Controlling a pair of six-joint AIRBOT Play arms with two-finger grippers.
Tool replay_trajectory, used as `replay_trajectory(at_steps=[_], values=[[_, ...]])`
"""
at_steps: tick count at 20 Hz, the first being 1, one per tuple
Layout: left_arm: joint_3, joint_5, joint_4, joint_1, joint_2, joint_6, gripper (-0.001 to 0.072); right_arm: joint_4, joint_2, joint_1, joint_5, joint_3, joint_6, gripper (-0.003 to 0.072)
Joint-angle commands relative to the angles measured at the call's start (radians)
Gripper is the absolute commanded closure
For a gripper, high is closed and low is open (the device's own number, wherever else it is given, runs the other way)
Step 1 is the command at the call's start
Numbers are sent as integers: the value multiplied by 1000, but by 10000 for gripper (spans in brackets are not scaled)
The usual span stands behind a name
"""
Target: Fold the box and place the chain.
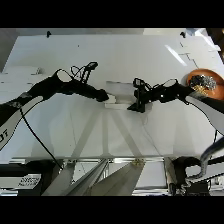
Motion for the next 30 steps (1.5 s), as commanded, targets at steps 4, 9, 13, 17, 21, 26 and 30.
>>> replay_trajectory(at_steps=[4,9,13,17,21,26,30], values=[[1,21,-14,-36,-21,-6,137,0,1,1,0,0,0,191],[6,47,116,-66,-37,-118,152,0,1,1,0,0,0,191],[55,40,311,-80,-37,-281,152,0,1,1,0,0,0,191],[120,-17,451,-112,-45,-384,153,0,1,1,0,0,0,191],[164,-54,510,-155,-71,-460,153,1,1,1,0,0,0,191],[245,-187,569,-175,-126,-606,220,0,1,1,0,0,0,191],[291,-198,589,-181,-144,-763,221,0,1,1,0,0,0,191]])
